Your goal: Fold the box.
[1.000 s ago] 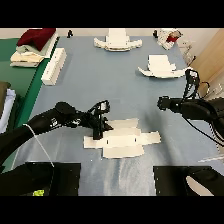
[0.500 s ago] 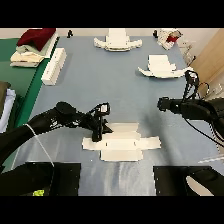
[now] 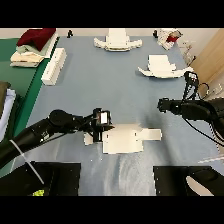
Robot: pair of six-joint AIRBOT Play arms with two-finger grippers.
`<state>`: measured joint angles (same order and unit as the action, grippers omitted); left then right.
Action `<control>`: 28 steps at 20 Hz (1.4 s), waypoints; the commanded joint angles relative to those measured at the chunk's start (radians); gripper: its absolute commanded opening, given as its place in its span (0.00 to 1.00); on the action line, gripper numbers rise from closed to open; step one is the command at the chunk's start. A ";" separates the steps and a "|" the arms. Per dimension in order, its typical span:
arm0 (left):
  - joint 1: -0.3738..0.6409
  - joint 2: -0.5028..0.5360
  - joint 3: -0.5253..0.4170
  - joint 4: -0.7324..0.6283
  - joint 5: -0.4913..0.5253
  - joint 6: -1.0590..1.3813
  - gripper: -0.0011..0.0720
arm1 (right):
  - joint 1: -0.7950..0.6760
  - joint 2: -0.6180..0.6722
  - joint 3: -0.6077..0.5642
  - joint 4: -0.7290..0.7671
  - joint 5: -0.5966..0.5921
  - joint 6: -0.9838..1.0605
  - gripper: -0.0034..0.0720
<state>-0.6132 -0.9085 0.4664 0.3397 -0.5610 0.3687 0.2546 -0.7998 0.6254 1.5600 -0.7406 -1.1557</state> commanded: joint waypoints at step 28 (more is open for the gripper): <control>0.029 -0.046 -0.036 -0.002 -0.085 0.000 0.03 | 0.000 0.001 0.000 0.019 -0.005 0.000 0.64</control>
<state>-0.5884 -0.9436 0.4290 0.3382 -0.6403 0.3702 0.2546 -0.7998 0.6254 1.5745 -0.7452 -1.1557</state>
